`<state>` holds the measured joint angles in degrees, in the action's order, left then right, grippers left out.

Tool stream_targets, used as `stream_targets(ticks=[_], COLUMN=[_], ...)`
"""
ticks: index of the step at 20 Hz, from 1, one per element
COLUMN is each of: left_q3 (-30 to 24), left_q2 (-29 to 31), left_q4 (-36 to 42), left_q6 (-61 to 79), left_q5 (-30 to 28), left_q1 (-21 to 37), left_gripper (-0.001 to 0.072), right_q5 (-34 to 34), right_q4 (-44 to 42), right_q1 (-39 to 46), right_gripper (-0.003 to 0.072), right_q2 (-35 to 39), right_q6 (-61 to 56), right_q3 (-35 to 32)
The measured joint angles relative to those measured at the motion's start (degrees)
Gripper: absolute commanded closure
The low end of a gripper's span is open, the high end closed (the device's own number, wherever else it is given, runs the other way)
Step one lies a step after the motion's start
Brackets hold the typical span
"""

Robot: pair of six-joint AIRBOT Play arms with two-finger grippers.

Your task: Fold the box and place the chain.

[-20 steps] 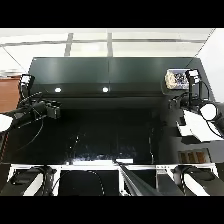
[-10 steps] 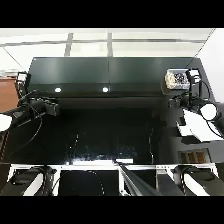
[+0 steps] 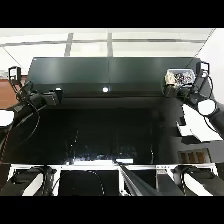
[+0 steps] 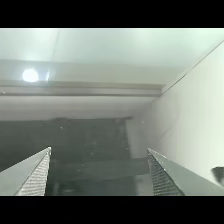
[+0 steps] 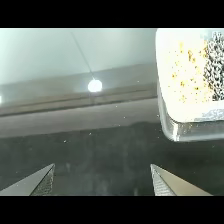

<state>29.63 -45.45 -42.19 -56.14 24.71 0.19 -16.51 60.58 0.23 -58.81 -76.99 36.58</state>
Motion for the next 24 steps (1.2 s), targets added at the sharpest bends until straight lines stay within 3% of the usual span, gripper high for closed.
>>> stream_targets(ticks=[3, 6, 10, 14, 19, 24], left_q3=[0.09, 0.13, 0.13, 0.13, 0.13, 0.13], left_q2=[-0.66, -0.9, -1.01, -1.01, -1.01, -1.01], left_q4=[0.48, -2.89, -18.18, -30.8, -34.05, -34.29], left_q6=[-2.54, -4.31, -11.23, -21.27, -25.4, -26.47], left_q5=[0.96, 4.66, 13.29, 18.53, 20.46, 22.32], left_q1=[0.07, 0.35, 0.5, 0.5, 0.52, 0.5], left_gripper=[-0.0003, -0.0002, -0.0002, -0.0002, -0.0002, -0.0002], right_q5=[-4.9, -12.72, -21.33, -36.83, -50.34, -53.99], right_q4=[-0.09, 5.27, 19.28, 31.17, 23.1, 18.86], right_q1=[6.75, 19.34, 34.23, 46.38, 56.59, 58.42], right_gripper=[-0.0015, -0.0014, -0.0014, -0.0014, -0.0013, -0.0012], right_q2=[-3.34, -7.04, -11.98, -20.22, -27.39, -29.92], right_q6=[-1.46, -3.65, -8.94, -12.09, 2.97, 17.35], right_q3=[3.96, 11.74, 23.06, 33.64, 38.47, 39.34])
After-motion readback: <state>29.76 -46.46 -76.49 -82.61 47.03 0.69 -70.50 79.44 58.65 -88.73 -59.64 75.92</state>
